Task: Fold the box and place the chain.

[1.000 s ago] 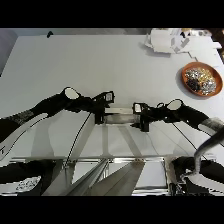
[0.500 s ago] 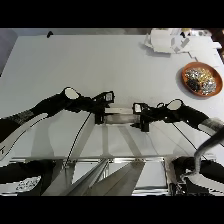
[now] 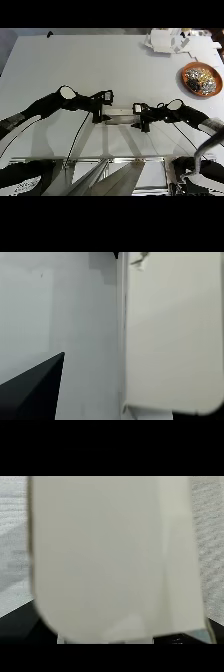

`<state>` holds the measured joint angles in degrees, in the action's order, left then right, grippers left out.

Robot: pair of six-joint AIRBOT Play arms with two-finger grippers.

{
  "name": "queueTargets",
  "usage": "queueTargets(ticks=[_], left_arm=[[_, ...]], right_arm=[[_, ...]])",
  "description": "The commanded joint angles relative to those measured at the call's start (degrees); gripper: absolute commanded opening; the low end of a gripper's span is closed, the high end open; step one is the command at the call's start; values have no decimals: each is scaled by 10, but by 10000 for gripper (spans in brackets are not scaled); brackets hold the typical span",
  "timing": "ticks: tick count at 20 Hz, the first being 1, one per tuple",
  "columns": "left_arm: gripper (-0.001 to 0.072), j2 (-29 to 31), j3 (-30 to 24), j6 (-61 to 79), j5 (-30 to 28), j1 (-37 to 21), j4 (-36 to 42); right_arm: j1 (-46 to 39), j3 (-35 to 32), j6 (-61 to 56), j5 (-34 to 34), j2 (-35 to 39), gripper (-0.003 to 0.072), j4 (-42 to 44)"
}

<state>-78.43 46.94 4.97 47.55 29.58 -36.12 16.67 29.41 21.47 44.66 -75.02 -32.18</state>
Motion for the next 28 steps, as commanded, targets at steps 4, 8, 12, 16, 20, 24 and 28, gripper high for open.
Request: queueTargets(ticks=[4,8,12,16,20,24,28], left_arm=[[693,133,0,-214,79,-6,-216],[10,192,0,-325,150,-2,-216],[2,185,0,-318,162,40,-192],[7,140,0,-279,13,91,-113],[3,77,0,-321,-192,89,-47],[3,10,0,-388,-277,85,-22],[4,-38,0,-400,-238,85,-23]], right_arm=[[0,0,0,-1,0,318,1],[0,0,0,-1,0,318,1],[0,0,0,-1,0,318,1],[0,0,0,-1,0,318,1],[0,0,0,-1,0,318,1],[0,0,0,-1,0,318,1],[0,0,0,-1,0,318,1]])
